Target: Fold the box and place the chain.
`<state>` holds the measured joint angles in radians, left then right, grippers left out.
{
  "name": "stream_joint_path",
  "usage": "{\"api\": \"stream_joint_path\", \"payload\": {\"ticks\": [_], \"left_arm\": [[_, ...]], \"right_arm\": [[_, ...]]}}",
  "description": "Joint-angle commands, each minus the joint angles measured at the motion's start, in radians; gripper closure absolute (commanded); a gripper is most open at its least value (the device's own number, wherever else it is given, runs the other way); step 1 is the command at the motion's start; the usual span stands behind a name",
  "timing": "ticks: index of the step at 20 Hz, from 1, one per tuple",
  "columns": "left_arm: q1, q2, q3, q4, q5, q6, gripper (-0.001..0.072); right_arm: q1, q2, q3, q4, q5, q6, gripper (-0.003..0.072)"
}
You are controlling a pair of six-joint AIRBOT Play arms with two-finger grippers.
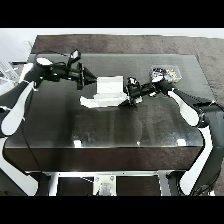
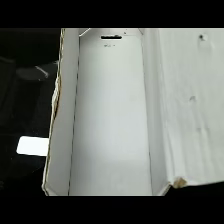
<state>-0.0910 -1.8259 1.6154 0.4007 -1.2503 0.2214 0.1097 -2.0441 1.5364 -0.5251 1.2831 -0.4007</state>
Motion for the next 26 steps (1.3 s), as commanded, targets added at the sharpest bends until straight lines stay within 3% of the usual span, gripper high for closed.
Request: {"api": "stream_joint_path", "payload": {"ticks": [1, 3, 5, 8, 12, 15, 16, 17, 19, 20, 21, 26], "left_arm": [[0.021, 0.075, 0.013, 0.141, -0.085, -0.093, 0.0497], [0.010, 0.112, 0.004, 0.214, -0.086, -0.144, 0.0514], [0.000, 0.143, -0.024, 0.272, -0.078, -0.135, 0.0692], [-0.033, 0.220, -0.120, 0.270, 0.006, -0.113, 0.0695], [-0.063, 0.351, -0.360, 0.179, 0.238, -0.028, 0.0695], [-0.061, 0.356, -0.488, 0.134, 0.426, -0.085, 0.0688], [-0.061, 0.356, -0.524, 0.132, 0.520, -0.157, 0.0390], [-0.061, 0.356, -0.550, 0.130, 0.576, -0.187, 0.0012], [-0.061, 0.356, -0.576, 0.146, 0.601, -0.184, 0.0001], [-0.063, 0.352, -0.578, 0.149, 0.574, -0.160, 0.0109], [-0.063, 0.342, -0.577, 0.149, 0.555, -0.135, 0.0173], [-0.063, 0.259, -0.560, 0.146, 0.469, -0.056, 0.0170]], "right_arm": [[0.000, 0.000, 0.000, 0.000, 0.000, 0.000, 0.0107], [0.000, 0.000, 0.000, 0.001, 0.000, 0.000, 0.0107], [0.000, 0.000, 0.000, 0.001, 0.000, 0.000, 0.0107], [0.000, 0.000, 0.000, 0.000, 0.000, 0.000, 0.0107], [0.000, 0.000, 0.000, 0.000, 0.000, 0.000, 0.0107], [0.000, 0.000, 0.000, 0.001, 0.000, 0.000, 0.0107], [0.000, 0.000, 0.000, 0.000, 0.000, 0.000, 0.0107], [0.000, 0.000, 0.000, 0.000, 0.000, 0.000, 0.0107], [0.000, 0.000, 0.000, 0.001, 0.000, 0.000, 0.0107], [0.000, 0.000, 0.000, 0.001, 0.000, 0.000, 0.0107], [0.000, 0.000, 0.000, 0.001, 0.000, 0.000, 0.0107], [0.000, 0.000, 0.000, 0.000, 0.000, 0.000, 0.0107]]}}
